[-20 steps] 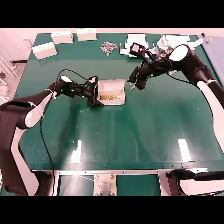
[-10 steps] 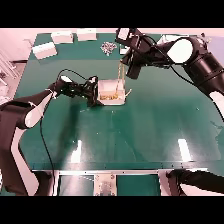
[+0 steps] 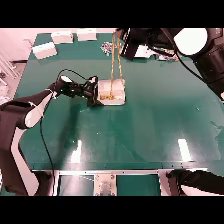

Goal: Fold the box and place the chain.

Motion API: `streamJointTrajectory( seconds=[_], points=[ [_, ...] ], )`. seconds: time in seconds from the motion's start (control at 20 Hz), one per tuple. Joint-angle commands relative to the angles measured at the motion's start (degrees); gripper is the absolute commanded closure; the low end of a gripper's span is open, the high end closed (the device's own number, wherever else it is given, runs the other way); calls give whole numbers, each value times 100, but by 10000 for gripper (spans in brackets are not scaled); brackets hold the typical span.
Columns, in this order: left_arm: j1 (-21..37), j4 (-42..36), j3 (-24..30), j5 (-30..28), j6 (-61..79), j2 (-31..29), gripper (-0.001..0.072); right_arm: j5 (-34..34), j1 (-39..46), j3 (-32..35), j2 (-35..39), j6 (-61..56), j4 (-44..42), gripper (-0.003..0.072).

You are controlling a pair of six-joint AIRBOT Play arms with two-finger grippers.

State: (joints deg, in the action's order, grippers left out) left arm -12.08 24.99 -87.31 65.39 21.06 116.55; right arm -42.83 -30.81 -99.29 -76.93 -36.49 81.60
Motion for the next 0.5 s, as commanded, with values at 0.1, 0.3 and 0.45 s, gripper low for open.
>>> streamJointTrajectory(
  seconds=[0.1,0.3,0.45],
  points=[
    [4,2,-2,-2,0,-2,80,149,-247,-345,2,-162,52,680],
    [4,0,-2,0,0,-2,80,245,-278,-389,2,-363,52,680],
    [4,2,-2,0,0,-2,80,66,-264,-378,-74,-592,55,680]
  ],
)
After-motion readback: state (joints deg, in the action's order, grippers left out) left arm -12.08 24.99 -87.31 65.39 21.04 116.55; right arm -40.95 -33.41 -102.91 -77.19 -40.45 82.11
